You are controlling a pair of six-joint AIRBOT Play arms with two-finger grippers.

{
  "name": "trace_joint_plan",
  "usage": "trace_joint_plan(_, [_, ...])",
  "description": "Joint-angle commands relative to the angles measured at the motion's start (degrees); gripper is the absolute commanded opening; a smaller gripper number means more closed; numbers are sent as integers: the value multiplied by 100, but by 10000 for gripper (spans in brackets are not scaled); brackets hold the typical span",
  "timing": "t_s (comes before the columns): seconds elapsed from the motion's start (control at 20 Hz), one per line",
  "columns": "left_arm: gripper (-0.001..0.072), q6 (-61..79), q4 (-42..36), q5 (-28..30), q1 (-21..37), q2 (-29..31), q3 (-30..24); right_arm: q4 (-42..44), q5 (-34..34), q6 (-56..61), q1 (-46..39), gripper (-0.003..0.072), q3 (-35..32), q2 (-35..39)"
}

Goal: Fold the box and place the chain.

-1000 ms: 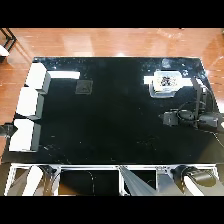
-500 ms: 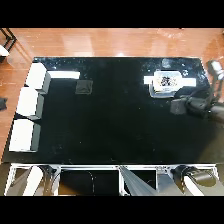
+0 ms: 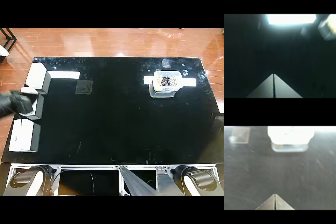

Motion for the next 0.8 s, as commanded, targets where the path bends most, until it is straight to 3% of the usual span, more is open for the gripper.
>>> trace_joint_plan(0.0, [15,-1740,2035,107,-949,1021,-868,-404,197,404,-2,21,-1097,678])
trace_joint_plan(0.1, [16,-2000,2417,31,-1005,1156,-935,-396,-15,407,-2,21,-1491,664])
trace_joint_plan(0.3, [19,-1998,2371,0,-1005,1106,-938,-404,-540,409,-2,20,-1624,664])
trace_joint_plan(0.75, [19,-1998,2369,76,-1005,1106,-938,-243,-549,415,0,20,-1624,664])
